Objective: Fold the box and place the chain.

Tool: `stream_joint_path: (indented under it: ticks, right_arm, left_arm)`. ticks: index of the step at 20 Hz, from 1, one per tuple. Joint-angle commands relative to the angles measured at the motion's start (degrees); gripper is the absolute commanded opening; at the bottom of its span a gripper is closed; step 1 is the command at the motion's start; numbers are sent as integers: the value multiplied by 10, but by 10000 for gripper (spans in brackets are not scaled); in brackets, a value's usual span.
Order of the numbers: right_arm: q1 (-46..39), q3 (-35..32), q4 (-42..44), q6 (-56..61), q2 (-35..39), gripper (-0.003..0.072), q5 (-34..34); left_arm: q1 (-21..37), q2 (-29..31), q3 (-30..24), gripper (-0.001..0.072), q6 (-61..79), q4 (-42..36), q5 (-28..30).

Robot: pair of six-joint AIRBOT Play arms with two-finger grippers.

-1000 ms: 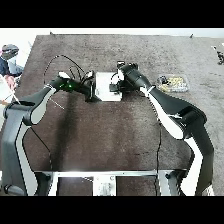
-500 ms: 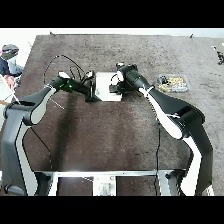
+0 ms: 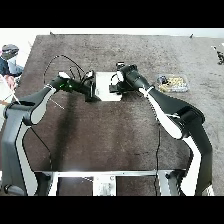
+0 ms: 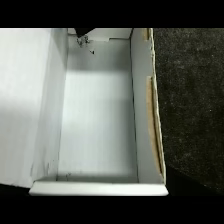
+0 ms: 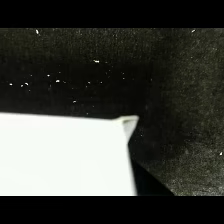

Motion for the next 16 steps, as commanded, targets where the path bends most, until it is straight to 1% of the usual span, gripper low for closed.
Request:
stream_joint_path:
  ticks: [1,2,3,4,5,6,16]
  right_arm:
    - [0,0,-3,21,1,190,0]
    - [0,0,-3,23,3,236,0]
    - [0,0,-3,23,5,217,1]
    - [0,0,-2,23,6,217,1]
    - [0,0,-1,23,7,218,1]
    - [0,0,0,23,8,248,1]
    - [0,0,29,6,14,249,3]
  left_arm:
    - [0,0,0,469,0,0,-1]
    - [0,0,0,469,0,0,-1]
    - [1,0,0,469,0,0,-1]
    - [1,0,0,469,0,0,-1]
    - [0,0,0,469,0,0,-1]
    - [1,0,0,469,0,0,-1]
    - [1,0,0,469,0,0,-1]
